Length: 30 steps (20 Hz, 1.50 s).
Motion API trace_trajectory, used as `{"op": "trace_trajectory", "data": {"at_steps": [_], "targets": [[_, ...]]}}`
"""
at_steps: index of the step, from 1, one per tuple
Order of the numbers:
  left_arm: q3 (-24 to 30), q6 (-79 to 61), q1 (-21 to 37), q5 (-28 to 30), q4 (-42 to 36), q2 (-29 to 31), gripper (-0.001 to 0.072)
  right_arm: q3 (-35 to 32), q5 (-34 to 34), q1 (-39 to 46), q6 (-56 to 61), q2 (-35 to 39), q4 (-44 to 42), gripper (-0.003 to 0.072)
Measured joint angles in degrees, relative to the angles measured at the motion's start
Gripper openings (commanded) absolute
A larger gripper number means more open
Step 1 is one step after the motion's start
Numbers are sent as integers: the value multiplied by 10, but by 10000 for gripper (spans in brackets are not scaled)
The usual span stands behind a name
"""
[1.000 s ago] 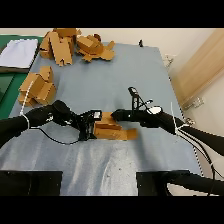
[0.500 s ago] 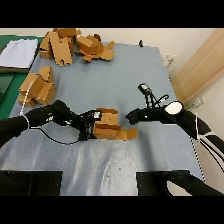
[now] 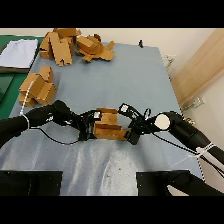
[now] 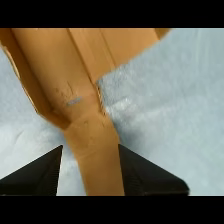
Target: Fold the box.
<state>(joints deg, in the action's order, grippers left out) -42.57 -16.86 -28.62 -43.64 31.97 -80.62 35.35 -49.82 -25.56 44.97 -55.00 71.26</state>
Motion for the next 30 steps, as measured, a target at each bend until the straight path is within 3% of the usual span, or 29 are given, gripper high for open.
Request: {"op": "trace_trajectory", "data": {"at_steps": [4,9,10,11,14,23,28,30], "targets": [[0,0,0,0,0,0,470,0,76,-20,0,-22,-12,549],[0,0,0,0,0,0,470,0,100,-26,0,-52,-26,543],[0,0,0,0,0,0,470,0,101,-26,0,-56,-27,459],[0,0,0,0,0,0,470,0,102,-26,0,-58,-28,308],[0,0,0,0,0,0,470,0,102,-30,0,-62,-44,157],[0,-1,0,-1,1,0,470,0,109,-70,-9,-64,-65,162],[0,1,0,0,0,0,470,0,111,-76,-9,-65,3,177],[0,2,0,0,-1,0,470,-1,107,-75,13,-65,59,408]]}}
